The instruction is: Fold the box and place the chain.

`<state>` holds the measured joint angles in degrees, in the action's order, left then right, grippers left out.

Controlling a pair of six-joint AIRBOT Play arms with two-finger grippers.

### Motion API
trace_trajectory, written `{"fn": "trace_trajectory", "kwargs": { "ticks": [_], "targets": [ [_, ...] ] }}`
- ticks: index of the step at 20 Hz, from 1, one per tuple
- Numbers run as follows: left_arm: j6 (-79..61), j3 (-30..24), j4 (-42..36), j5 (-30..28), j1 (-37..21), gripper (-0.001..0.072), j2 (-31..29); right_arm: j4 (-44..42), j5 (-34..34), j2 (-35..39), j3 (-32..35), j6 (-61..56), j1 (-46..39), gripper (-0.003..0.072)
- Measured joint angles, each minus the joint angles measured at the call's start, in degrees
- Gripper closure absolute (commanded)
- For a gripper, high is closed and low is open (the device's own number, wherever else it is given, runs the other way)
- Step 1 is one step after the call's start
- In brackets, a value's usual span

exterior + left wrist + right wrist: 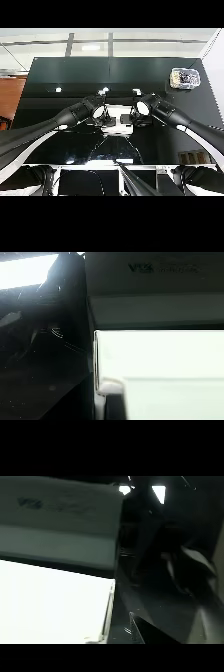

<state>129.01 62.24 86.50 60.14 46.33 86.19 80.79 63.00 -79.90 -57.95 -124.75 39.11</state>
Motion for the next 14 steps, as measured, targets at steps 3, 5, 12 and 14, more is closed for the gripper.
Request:
{"fn": "trace_trajectory", "kwargs": {
  "ticks": [3, 5, 12, 14],
  "targets": [
    [0.2, 0.0, 0.0, -0.1, 0.0, 0.0683, 0.0, 0.7, 0.7, -1.0, -0.8, 0.2, 0.0, 0.0322],
    [0.2, 0.0, 0.0, -0.1, 0.0, 0.0683, 0.0, 1.0, 0.1, -1.3, -1.0, 0.2, 0.0, 0.0322],
    [0.1, 0.0, 0.0, -0.1, 0.0, 0.0683, 0.0, 1.3, -0.3, -1.7, -0.9, -3.4, 0.0, 0.0322],
    [0.0, 0.0, 0.0, -0.1, 0.0, 0.0683, 0.0, 1.0, -0.1, -2.0, -0.5, -4.3, 0.0, 0.0322]
  ]
}}
